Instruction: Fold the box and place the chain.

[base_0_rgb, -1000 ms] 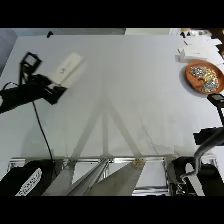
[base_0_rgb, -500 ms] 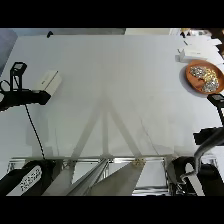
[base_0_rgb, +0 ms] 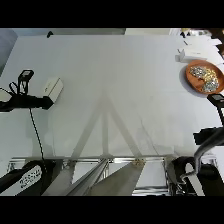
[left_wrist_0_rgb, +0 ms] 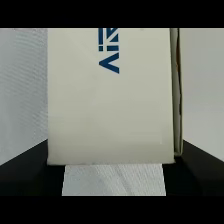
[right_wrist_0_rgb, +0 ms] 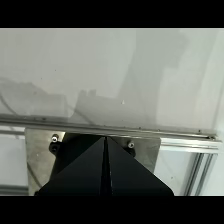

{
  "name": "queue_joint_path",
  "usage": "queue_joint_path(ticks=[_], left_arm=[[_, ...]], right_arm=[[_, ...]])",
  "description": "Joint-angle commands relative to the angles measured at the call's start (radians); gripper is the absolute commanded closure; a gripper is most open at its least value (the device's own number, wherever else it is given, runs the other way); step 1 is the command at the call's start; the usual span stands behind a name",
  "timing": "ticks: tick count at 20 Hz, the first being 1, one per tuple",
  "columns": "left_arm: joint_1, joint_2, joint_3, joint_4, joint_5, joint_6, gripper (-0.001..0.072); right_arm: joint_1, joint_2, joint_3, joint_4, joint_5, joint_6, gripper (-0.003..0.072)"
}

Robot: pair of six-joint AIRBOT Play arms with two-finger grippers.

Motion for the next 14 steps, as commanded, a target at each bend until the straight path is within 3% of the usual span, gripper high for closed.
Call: queue_joint_path(ticks=[1, 3, 4, 9, 14], left_arm=[[0.001, -0.005, 0.0, 0.055, -0.022, -0.074, 0.0191], [0.001, -0.005, 0.0, 0.055, -0.043, -0.074, 0.015], [0.0, -0.003, 0.0, 0.058, -0.055, -0.074, -0.0002], [-0.018, 0.067, 0.0, 0.048, -0.1, -0.074, 0.0011], [-0.072, 0.229, 0.0, 0.061, -0.138, -0.07, 0.0037]], right_arm=[[-0.001, 0.001, -0.001, 0.0, 0.0, 0.0, 0.0667], [-0.001, 0.001, -0.001, 0.0, 0.0, 0.0, 0.0667], [-0.001, 0.001, -0.001, 0.0, 0.0, 0.0, 0.0667], [-0.001, 0.001, -0.001, 0.0, 0.0, 0.0, 0.0667], [-0.001, 0.001, -0.001, 0.0, 0.0, 0.0, 0.0667]])
